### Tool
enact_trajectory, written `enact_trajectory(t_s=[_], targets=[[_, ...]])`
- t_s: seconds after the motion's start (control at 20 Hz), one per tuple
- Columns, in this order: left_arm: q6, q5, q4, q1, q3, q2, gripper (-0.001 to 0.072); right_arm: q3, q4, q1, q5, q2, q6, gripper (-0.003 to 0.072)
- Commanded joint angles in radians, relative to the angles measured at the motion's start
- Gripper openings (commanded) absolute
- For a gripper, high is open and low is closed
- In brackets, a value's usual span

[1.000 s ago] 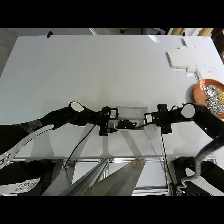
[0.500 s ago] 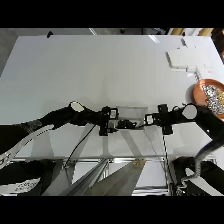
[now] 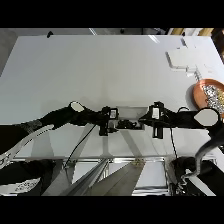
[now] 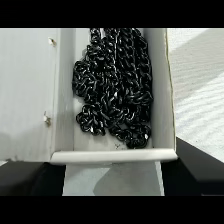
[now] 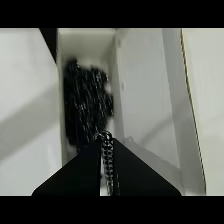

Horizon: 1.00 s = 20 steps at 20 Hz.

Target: Fold the box and place the chain.

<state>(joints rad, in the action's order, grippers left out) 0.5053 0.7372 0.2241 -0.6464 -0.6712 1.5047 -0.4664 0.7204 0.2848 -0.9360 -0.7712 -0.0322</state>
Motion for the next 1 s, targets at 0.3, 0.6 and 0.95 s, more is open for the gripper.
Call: enact_trajectory(t_s=[0.3,0.6,0.95], targets=[[0.0,0.0,0.0,0.0,0.0,0.0,0.0271,-0.001,-0.107,0.3,0.352,-0.122,0.066,0.0049],[0.0,0.0,0.0,0.0,0.0,0.0,0.0271,-0.093,0.148,0.288,0.316,-0.076,0.141,0.0254],[0.0,0.0,0.0,0.0,0.0,0.0,0.0271,-0.155,0.229,-0.078,0.09,-0.017,0.14,0.0251]])
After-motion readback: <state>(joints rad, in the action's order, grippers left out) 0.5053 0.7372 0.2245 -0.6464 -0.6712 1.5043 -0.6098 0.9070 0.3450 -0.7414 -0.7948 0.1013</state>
